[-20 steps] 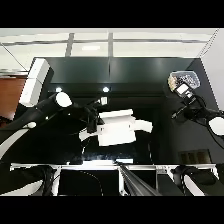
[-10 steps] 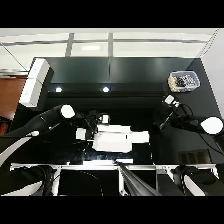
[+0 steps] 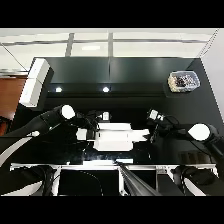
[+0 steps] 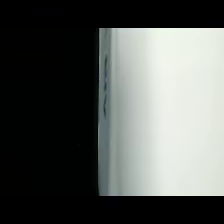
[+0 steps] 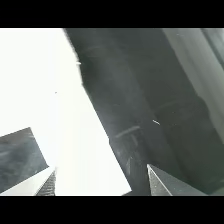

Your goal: Fold the box and place the chain.

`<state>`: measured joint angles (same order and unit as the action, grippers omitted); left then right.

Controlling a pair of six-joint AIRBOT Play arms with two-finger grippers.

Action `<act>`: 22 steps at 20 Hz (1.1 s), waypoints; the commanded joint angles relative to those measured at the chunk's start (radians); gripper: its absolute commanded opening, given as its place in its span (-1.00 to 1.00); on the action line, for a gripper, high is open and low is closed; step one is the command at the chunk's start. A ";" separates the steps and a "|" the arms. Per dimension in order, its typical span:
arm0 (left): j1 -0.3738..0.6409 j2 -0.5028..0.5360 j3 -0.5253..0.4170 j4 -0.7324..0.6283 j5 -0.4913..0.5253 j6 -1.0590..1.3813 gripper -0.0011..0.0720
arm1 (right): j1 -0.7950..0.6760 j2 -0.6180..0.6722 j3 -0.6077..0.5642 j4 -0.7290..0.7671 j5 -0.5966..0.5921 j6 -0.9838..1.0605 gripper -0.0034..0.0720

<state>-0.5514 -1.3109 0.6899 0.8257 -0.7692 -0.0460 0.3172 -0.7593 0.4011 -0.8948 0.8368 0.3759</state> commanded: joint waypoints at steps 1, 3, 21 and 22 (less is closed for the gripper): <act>0.000 0.000 0.000 -0.001 0.002 -0.014 -0.89 | 0.077 -0.010 -0.004 0.011 0.008 -0.037 0.81; 0.000 0.000 0.000 0.000 0.002 -0.014 -0.89 | 0.112 -0.050 -0.004 0.018 0.028 -0.040 0.81; 0.000 -0.001 0.000 0.000 0.003 -0.013 -0.89 | 0.405 -0.240 -0.004 0.143 -0.204 -0.193 0.81; 0.000 -0.001 0.000 0.000 0.003 -0.013 -0.89 | 0.420 -0.243 -0.004 0.156 -0.231 -0.193 0.81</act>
